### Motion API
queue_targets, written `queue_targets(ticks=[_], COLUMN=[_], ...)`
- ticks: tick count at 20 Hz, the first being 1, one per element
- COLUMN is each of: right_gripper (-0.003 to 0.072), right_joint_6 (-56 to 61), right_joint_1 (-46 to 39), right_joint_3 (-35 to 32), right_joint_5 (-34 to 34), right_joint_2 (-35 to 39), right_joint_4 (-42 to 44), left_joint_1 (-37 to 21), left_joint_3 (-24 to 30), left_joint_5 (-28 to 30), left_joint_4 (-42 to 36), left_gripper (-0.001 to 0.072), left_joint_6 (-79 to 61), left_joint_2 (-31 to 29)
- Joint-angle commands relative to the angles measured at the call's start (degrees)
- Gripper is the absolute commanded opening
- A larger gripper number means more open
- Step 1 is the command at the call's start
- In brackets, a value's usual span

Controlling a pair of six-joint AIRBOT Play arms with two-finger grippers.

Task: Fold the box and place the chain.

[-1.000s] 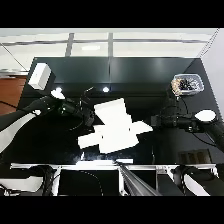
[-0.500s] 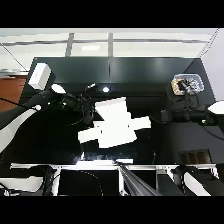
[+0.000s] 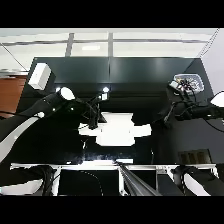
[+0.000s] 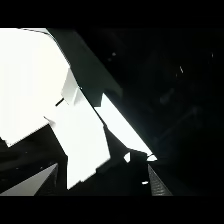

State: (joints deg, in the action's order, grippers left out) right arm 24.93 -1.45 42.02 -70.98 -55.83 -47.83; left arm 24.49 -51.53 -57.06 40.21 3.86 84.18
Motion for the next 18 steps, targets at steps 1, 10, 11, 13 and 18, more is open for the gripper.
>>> queue_targets(ticks=[1,10,11,13,18], right_gripper=[0.0635,0.0635,0.0635,0.0635,0.0635], right_joint_6=[-8.11,-20.31,-22.21,-23.17,-25.44], right_joint_1=[6.05,19.71,20.63,22.51,26.10], right_joint_3=[-1.07,-11.98,-12.48,-12.57,-12.57], right_joint_5=[7.65,18.71,18.69,18.75,19.02], right_joint_2=[-0.04,-0.61,-1.14,-2.60,-5.90], right_joint_4=[-0.66,-0.76,-0.72,0.28,4.66], left_joint_1=[0.52,-1.05,-1.05,-1.03,-1.03], left_joint_3=[3.89,4.07,4.07,4.07,4.07], left_joint_5=[4.50,1.49,1.49,1.31,1.27], left_joint_4=[-3.26,-2.73,-2.75,-2.75,-2.78], left_gripper=[0.0026,0.0028,0.0027,0.0028,0.0028], left_joint_6=[-5.77,-7.37,-7.37,-7.37,-7.34], left_joint_2=[-1.33,-1.31,-1.31,-1.31,-1.31])
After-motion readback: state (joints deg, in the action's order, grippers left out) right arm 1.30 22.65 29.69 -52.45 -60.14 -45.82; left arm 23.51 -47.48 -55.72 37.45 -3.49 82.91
